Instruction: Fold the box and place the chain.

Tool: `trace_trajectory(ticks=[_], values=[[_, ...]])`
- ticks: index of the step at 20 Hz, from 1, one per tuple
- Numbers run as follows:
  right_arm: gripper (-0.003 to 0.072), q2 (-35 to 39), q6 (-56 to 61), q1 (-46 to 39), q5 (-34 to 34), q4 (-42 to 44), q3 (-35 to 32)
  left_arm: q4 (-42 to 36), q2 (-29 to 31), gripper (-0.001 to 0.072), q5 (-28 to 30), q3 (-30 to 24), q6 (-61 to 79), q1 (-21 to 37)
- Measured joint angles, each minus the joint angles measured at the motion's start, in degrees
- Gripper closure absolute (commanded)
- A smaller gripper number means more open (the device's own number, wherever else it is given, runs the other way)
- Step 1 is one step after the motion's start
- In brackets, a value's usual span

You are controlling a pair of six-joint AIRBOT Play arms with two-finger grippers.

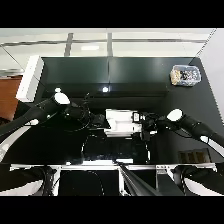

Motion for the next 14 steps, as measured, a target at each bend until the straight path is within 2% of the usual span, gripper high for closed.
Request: trace_trajectory(ticks=[14], values=[[0.0420, 0.0, 0.0, 0.0, 0.0, 0.0, 0.0, 20.9, -0.1, 0.0222, 7.3, 4.9, -24.0, -9.2]])
